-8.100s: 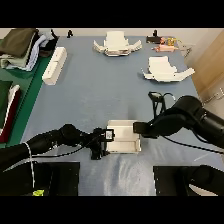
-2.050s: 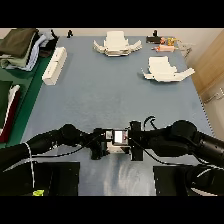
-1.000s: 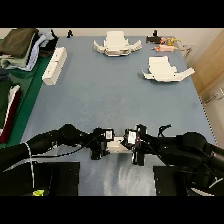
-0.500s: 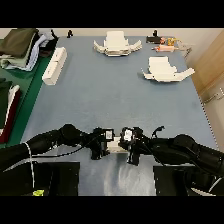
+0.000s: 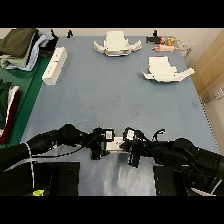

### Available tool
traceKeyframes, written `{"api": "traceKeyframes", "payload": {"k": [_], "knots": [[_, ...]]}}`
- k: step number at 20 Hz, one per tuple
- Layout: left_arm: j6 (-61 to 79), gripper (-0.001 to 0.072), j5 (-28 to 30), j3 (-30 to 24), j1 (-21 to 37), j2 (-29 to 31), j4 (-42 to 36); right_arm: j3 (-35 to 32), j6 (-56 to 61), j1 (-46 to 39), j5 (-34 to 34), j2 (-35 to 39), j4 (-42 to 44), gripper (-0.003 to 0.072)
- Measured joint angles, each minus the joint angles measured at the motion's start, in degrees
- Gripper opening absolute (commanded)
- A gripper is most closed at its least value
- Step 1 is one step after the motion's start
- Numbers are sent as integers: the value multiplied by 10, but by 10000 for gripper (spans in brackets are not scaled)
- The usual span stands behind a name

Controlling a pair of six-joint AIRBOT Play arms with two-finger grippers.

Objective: Fold the box.

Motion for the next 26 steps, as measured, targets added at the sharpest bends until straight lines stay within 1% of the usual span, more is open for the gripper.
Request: {"api": "traceKeyframes", "payload": {"k": [11,17,21,26], "knots": [[0,472,0,0,0,0,0,-13,10,0,7,0,6,4],[0,472,0,0,0,0,0,-2,10,-1,-7,18,0,4],[0,472,0,0,0,0,0,3,10,-1,2,33,1,4],[0,472,0,0,0,0,0,4,10,-1,3,24,3,4]]}}
